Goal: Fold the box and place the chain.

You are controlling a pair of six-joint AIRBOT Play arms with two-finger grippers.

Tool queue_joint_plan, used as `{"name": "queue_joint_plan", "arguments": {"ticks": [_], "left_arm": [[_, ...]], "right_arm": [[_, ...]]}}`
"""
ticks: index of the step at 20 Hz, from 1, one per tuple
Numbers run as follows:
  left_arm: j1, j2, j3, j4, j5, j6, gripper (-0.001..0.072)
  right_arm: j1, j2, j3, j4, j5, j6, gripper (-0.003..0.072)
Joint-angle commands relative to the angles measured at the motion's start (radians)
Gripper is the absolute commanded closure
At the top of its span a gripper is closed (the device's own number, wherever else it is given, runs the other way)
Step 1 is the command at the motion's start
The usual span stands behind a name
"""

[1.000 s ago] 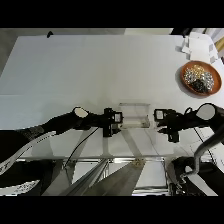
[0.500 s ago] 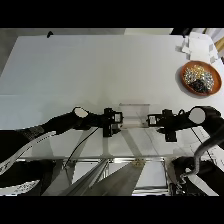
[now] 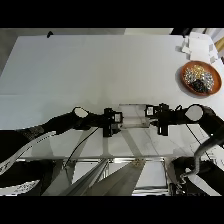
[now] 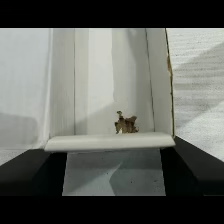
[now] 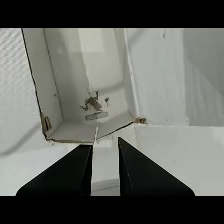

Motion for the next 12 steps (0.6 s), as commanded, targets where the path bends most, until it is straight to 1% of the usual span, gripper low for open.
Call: {"name": "queue_joint_plan", "arguments": {"ticks": [1, 4, 8, 12], "left_arm": [[0.0, 0.001, 0.0, 0.0, 0.0, 0.0, 0.0389], [0.0, 0.001, 0.0, 0.0, 0.0, 0.0, 0.0389], [0.0, 0.001, 0.0, 0.0, 0.0, 0.0, 0.0389], [0.0, 0.001, 0.0, 0.0, 0.0, 0.0, 0.0389]], "right_arm": [[0.001, -0.017, 0.0, 0.032, -0.008, -0.053, 0.053], [0.001, -0.017, 0.0, 0.053, -0.002, -0.085, 0.0531], [0.002, -0.017, -0.002, 0.134, -0.001, -0.144, 0.0531], [0.002, -0.017, -0.003, 0.14, 0.014, -0.151, 0.0532]]}}
